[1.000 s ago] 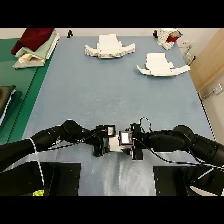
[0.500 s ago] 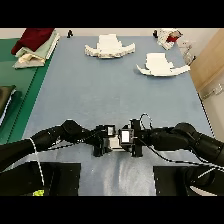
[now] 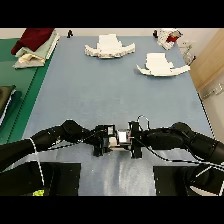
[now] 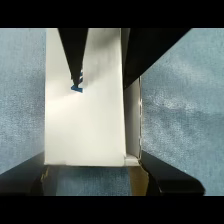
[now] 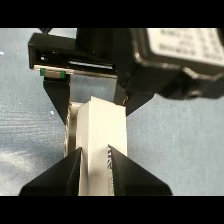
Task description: Fold the box.
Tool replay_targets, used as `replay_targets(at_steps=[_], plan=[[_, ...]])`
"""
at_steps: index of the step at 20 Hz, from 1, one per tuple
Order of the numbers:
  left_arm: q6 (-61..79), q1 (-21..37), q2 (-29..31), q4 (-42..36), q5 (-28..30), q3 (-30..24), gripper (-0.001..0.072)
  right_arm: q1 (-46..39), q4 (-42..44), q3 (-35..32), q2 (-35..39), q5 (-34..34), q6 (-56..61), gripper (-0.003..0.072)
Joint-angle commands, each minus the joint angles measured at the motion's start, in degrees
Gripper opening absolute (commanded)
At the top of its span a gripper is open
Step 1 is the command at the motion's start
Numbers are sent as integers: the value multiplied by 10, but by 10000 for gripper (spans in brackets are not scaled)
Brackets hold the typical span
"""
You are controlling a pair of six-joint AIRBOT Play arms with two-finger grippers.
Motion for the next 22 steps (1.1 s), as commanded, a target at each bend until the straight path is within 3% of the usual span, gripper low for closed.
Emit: replay_targets(at_steps=[1, 7, 8, 10, 11, 16, 19, 21, 22], plan=[[0, 0, 0, 0, 0, 0, 519, 0, 13, -1, -3, -13, 0, 259], [0, 0, 0, 0, 0, 0, 520, 0, 27, -4, -3, -30, 0, 261], [0, 0, 0, 0, 0, 0, 519, 0, 27, -4, -3, -29, 0, 291], [0, 0, 0, 0, 0, 0, 519, 0, 27, -4, -2, -29, 0, 435], [0, 0, 0, 0, 0, 0, 519, 0, 27, -4, 0, -29, 0, 442], [0, 0, 0, 0, 0, 0, 519, -1, 54, -3, 40, -29, 1, 444], [0, 0, 0, 0, 0, 0, 519, -2, 93, -7, 76, -26, 100, 444], [0, 0, 0, 0, 0, 0, 519, -2, 126, -33, 97, 14, 154, 432], [0, 0, 0, 0, 0, 0, 519, -2, 151, -59, 111, 55, 167, 301]])
